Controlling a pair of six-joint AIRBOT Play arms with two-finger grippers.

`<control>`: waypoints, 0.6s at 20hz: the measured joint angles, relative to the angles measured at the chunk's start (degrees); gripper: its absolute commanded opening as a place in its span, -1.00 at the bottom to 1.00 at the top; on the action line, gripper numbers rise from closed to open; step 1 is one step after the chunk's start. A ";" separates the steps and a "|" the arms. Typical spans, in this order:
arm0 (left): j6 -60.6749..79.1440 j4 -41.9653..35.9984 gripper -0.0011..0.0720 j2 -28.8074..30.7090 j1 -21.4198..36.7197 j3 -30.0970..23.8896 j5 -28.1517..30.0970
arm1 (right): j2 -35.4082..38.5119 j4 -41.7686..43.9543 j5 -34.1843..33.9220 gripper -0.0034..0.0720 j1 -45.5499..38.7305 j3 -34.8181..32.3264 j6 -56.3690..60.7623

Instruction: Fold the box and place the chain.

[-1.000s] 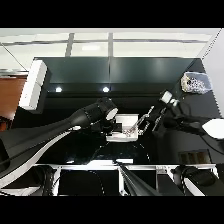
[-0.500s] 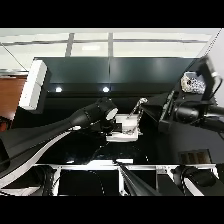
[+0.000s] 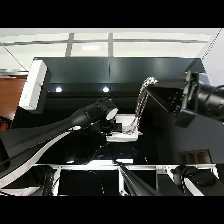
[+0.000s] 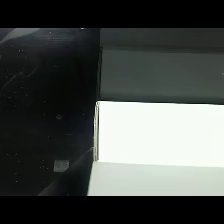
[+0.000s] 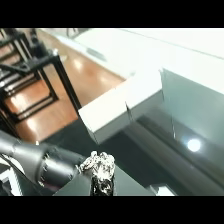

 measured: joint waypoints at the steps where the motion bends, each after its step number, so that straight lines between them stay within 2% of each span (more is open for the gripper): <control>1: 0.00 -0.02 -0.88 0.00 0.00 0.00 0.02 | 0.00 0.33 -0.07 -0.89 0.00 1.05 0.11; 4: 0.00 0.00 -0.88 0.00 0.00 0.00 0.00 | -0.02 -0.02 0.02 -0.89 0.00 2.93 1.20; 7: 0.02 0.00 -0.88 0.00 0.00 0.00 0.00 | -0.92 -4.44 2.97 -0.89 0.02 2.71 5.70; 12: 0.02 0.00 -0.88 0.00 0.00 0.00 0.00 | -3.67 -8.11 6.14 -0.89 0.07 -5.81 10.97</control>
